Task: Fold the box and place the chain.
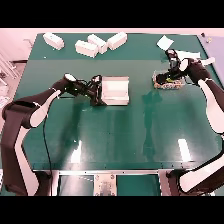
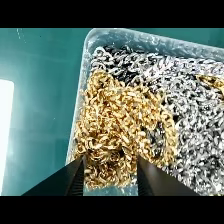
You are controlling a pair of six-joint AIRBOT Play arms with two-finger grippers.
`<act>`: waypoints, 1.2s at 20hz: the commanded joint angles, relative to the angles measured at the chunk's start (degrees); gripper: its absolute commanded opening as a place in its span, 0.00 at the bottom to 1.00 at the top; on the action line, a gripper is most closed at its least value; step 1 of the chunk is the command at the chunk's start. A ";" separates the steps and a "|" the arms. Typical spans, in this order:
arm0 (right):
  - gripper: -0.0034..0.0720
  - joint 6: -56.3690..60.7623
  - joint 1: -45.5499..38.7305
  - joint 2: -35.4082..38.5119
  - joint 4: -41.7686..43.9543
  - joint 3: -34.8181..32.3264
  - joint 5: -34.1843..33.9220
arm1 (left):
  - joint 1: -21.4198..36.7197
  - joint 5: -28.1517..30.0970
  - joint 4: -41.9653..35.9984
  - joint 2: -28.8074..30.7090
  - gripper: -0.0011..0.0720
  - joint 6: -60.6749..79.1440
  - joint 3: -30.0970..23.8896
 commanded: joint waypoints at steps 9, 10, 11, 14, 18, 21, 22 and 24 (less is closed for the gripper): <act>0.05 -1.18 0.35 0.22 2.27 1.31 -0.68 | -0.02 0.09 0.00 0.04 0.58 0.00 0.02; 0.05 -1.16 0.35 1.51 2.12 1.31 -0.63 | -0.02 0.11 0.00 0.04 0.58 0.00 0.02; 0.05 -1.16 0.35 2.80 2.10 1.31 -0.63 | -0.02 0.09 -0.02 0.04 0.58 0.00 0.02; 0.05 -1.16 0.37 7.17 2.10 1.29 -0.48 | -0.02 0.11 0.00 0.04 0.58 0.00 0.02; 0.05 -1.18 1.31 14.03 2.05 1.29 2.97 | -0.02 0.11 0.00 0.04 0.58 0.02 0.02; 0.05 -1.16 4.81 21.53 -0.37 1.29 5.90 | -0.02 0.11 0.00 0.04 0.58 0.02 0.02; 0.05 -1.16 6.38 24.15 -1.09 1.31 5.86 | -0.02 0.11 0.00 0.04 0.58 0.02 0.02; 0.05 -1.16 9.70 29.51 -1.79 1.31 5.86 | -0.02 0.11 0.00 0.04 0.58 0.02 0.02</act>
